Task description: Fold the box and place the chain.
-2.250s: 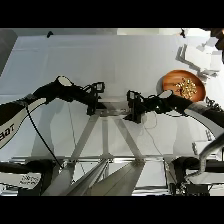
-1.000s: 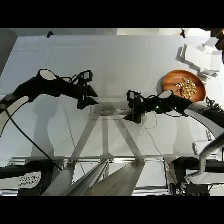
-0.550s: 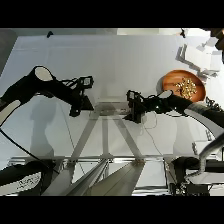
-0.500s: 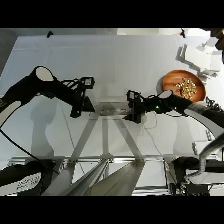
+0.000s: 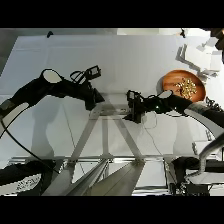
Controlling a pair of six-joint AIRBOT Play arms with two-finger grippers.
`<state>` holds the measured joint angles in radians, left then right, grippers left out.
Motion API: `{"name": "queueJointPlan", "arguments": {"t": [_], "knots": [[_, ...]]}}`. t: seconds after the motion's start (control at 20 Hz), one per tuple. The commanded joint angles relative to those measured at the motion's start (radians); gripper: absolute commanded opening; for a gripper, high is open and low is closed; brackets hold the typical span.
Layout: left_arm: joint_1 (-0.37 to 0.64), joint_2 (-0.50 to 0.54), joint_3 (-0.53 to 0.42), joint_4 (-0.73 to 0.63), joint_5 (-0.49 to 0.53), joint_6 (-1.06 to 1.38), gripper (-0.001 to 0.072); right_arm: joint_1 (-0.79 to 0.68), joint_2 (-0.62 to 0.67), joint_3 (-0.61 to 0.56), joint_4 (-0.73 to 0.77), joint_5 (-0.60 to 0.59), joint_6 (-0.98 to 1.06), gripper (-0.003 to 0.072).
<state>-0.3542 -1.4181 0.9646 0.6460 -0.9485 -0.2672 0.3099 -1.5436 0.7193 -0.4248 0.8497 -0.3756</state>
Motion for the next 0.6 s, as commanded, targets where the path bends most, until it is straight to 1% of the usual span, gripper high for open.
{"name": "queueJointPlan", "arguments": {"t": [0.0, 0.1, 0.25, 0.4, 0.55], "knots": [[-0.003, -0.068, 0.0, -0.01, 0.229, -0.129, 0.0004, 0.0, 0.0, 0.001, 0.0, 0.0, 0.0, 0.0525], [-0.003, -0.11, 0.0, -0.01, 0.237, -0.146, 0.0004, 0.0, 0.0, 0.001, 0.0, 0.0, 0.0, 0.0525], [-0.003, -0.145, -0.001, -0.01, 0.214, -0.149, 0.0004, 0.0, 0.0, 0.0, 0.0, 0.0, 0.0, 0.0525], [-0.003, -0.13, 0.0, -0.01, 0.185, -0.149, 0.0004, 0.0, 0.0, 0.0, 0.0, 0.0, 0.0, 0.0525], [0.002, -0.091, 0.0, -0.005, 0.132, -0.148, 0.0004, 0.0, 0.0, 0.0, 0.0, 0.0, 0.0, 0.0525]]}}
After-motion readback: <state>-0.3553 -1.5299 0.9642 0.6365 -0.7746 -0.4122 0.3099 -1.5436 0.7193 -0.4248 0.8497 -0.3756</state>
